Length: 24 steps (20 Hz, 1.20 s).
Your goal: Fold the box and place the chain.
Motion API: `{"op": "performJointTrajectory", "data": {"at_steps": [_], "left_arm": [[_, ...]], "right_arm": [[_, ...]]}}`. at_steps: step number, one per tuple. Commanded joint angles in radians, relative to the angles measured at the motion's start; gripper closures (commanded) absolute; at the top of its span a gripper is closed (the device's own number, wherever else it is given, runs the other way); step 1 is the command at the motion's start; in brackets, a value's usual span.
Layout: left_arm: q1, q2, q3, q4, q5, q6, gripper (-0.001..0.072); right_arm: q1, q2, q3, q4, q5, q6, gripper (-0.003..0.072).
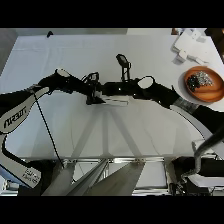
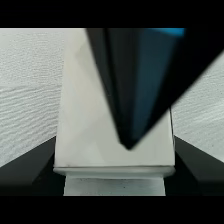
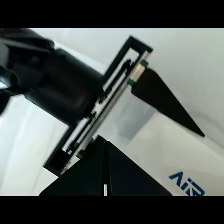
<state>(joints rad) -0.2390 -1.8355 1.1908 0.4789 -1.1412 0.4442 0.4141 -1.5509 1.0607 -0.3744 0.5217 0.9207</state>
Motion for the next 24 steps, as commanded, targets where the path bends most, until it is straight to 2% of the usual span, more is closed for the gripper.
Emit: {"op": "performJointTrajectory", "data": {"at_steps": [1, 3, 8, 12, 16, 24], "left_arm": [[0.0, 0.0, 0.0, 0.001, 0.0, 0.0, 0.0273], [0.0, 0.0, 0.0, 0.001, 0.0, 0.0, 0.0273], [0.0, 0.0, 0.0, 0.001, 0.0, 0.0, 0.0273], [0.0, 0.0, 0.0, 0.001, 0.0, 0.0, 0.0273], [0.0, 0.0, 0.0, 0.001, 0.0, 0.0, 0.0273], [0.0, 0.0, 0.0, 0.001, 0.0, 0.0, 0.0273]], "right_arm": [[0.015, -0.038, 0.003, -0.159, 0.027, 0.131, 0.068], [0.015, -0.051, 0.003, -0.221, 0.051, 0.183, 0.068], [0.015, -0.057, 0.003, -0.235, 0.066, 0.186, 0.068], [0.015, -0.057, 0.003, -0.313, 0.071, 0.235, 0.0681], [0.015, -0.05, 0.003, -0.302, 0.063, 0.232, 0.068], [-0.011, 0.061, 0.003, -0.303, 0.026, 0.197, 0.068]]}}
